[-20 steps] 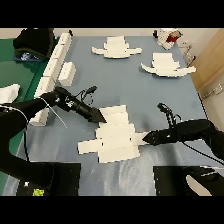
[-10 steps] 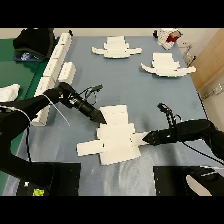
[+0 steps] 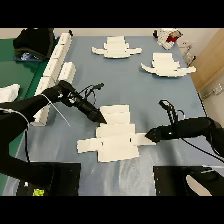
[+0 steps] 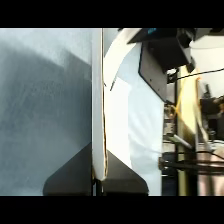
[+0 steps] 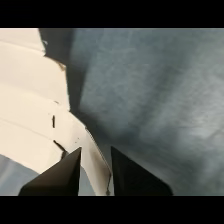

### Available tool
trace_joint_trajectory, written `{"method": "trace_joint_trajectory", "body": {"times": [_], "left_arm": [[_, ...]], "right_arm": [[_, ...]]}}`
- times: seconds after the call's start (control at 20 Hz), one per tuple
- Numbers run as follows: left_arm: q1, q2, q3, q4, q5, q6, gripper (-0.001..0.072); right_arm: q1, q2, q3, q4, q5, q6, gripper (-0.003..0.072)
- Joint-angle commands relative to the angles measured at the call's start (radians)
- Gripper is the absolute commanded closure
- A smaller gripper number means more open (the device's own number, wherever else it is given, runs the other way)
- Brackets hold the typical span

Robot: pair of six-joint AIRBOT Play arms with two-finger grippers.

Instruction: Fold the box.

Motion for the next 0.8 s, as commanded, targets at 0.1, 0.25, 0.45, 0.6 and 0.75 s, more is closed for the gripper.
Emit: {"method": "trace_joint_trajectory", "body": {"times": [0.1, 0.25, 0.45, 0.6, 0.75], "left_arm": [[-0.061, 0.150, -0.046, -0.004, 0.221, 0.217, 0.0703], [-0.122, 0.266, -0.141, -0.010, 0.358, 0.299, 0.0703], [-0.236, 0.476, -0.315, -0.088, 0.541, 0.467, 0.0703], [-0.348, 0.634, -0.457, -0.101, 0.739, 0.554, 0.0702], [-0.443, 0.690, -0.553, -0.101, 0.885, 0.558, 0.0702]], "right_arm": [[-0.001, 0.000, 0.090, -0.323, 0.133, 0.212, 0.0376], [-0.001, 0.001, 0.112, -0.365, 0.187, 0.336, 0.0376], [-0.001, 0.001, 0.113, -0.362, 0.253, 0.411, 0.0376], [-0.001, 0.001, 0.113, -0.352, 0.256, 0.420, 0.0376], [-0.001, 0.001, 0.113, -0.352, 0.257, 0.439, 0.0376]]}}
